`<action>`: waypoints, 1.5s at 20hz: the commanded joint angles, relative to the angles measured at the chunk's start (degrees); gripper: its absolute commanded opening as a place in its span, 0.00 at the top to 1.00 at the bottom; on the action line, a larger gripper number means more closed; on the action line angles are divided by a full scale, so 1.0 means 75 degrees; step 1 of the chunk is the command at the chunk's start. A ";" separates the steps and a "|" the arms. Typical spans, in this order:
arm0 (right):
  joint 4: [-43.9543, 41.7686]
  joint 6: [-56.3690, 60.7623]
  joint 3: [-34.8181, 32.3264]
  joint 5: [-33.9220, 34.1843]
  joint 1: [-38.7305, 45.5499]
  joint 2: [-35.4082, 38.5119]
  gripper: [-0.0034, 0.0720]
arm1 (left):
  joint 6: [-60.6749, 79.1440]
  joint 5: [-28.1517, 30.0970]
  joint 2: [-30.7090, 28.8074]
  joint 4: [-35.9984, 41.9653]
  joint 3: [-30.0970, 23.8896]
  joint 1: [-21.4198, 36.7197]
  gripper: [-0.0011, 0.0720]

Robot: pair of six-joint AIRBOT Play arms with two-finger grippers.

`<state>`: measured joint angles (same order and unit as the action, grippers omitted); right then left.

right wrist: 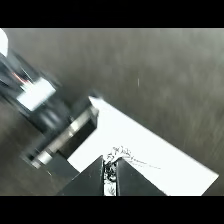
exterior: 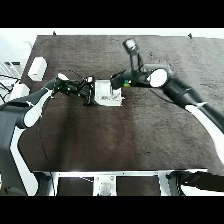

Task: Fold the box and place the chain.

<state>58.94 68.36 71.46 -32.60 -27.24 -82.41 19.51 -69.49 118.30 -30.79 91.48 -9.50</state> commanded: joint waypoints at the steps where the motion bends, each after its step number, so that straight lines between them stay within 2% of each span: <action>1: 0.0154 -0.0017 -0.0175 0.0236 0.0035 -0.0813 0.33 | 0.0000 0.0003 -0.0003 -0.0003 0.0000 0.0003 0.26; 2: 0.0367 -0.0102 -0.0172 0.0204 0.0134 -0.0793 0.30 | 0.0000 0.0003 -0.0003 -0.0003 0.0000 0.0003 0.26; 6: 0.1192 -0.0772 -0.0163 -0.0580 0.0860 0.0009 0.29 | 0.0000 0.0003 -0.0003 -0.0003 0.0000 0.0003 0.26; 9: 0.1139 -0.2288 -0.0160 -0.1227 0.1670 0.0376 0.28 | 0.0003 0.0006 -0.0003 -0.0003 0.0000 0.0003 0.26; 11: 0.0335 -0.3937 -0.0216 -0.1492 0.2212 0.0271 0.28 | 0.0003 0.0006 -0.0003 -0.0003 0.0000 0.0003 0.26; 15: -0.2256 -0.7752 -0.0242 -0.2349 0.2932 -0.0527 0.26 | 0.0000 0.0006 -0.0003 -0.0003 0.0000 0.0003 0.26; 16: -0.2538 -0.8521 -0.0239 -0.2608 0.2975 -0.0816 0.22 | 0.0000 0.0006 -0.0003 -0.0003 0.0000 0.0003 0.26; 19: -0.2602 -0.9932 -0.0213 -0.2958 0.2923 -0.1632 0.22 | 0.0003 0.0006 -0.0003 -0.0003 0.0000 0.0003 0.26; 24: -0.2597 -1.0684 0.0402 -0.3552 0.2728 -0.2634 0.22 | 0.0003 0.0006 -0.0003 -0.0003 0.0000 0.0003 0.26; 30: -0.2669 -1.0987 0.0968 -0.3599 0.2675 -0.3171 0.22 | 0.0000 0.0006 -0.0003 -0.0003 0.0000 0.0003 0.26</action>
<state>39.55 -12.32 76.60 -58.67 -6.96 -103.88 19.51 -69.47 118.30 -30.81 91.48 -9.50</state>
